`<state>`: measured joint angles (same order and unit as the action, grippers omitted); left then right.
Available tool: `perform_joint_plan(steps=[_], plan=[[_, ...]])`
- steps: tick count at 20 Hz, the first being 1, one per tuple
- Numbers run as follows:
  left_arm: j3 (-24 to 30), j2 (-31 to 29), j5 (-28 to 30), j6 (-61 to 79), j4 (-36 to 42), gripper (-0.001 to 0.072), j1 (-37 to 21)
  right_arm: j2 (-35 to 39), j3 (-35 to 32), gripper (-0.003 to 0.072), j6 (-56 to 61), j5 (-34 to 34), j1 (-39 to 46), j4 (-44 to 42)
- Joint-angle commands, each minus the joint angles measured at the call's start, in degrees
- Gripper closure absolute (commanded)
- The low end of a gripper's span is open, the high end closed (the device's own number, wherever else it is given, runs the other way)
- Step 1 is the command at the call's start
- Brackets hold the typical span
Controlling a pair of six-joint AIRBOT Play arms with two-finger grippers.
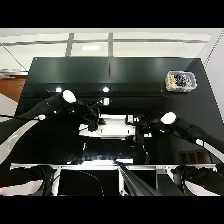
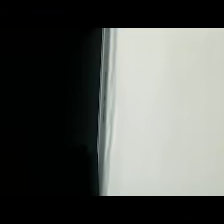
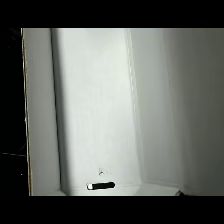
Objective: Fold the box and place the chain.
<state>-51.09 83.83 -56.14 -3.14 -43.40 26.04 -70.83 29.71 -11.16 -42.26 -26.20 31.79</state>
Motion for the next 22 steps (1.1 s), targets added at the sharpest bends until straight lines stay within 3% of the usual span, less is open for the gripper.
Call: perform_joint_plan(steps=[1,16,17,18,19,20,22], plan=[[-0.02,0.00,0.00,0.02,-0.02,0.0678,0.00,-0.02,-0.02,-0.0010,0.02,0.00,-0.07,0.00],[-0.02,0.00,-1.53,0.00,-0.04,0.0677,0.00,-0.15,-0.02,-0.0008,0.87,1.16,-1.42,1.66],[-0.02,0.00,-2.36,0.00,-0.07,0.0673,-0.02,-0.15,-0.02,0.0043,1.07,1.38,-1.42,1.64],[-0.02,0.00,-3.02,-0.02,-0.07,0.0639,-0.02,-0.15,-0.02,0.0175,1.07,1.36,-1.42,1.66],[-0.02,0.00,-3.02,-0.02,-0.07,0.0530,-0.02,-0.15,-0.02,0.0226,1.07,1.36,-1.42,1.66],[-0.04,-0.02,-2.95,-0.02,-0.07,0.0422,-0.02,-0.15,-0.02,0.0226,1.05,1.36,-1.42,1.66],[-0.37,-0.02,-3.74,-0.09,-0.11,0.0273,-0.02,-0.15,-0.02,0.0226,1.05,1.36,-1.44,1.66]])
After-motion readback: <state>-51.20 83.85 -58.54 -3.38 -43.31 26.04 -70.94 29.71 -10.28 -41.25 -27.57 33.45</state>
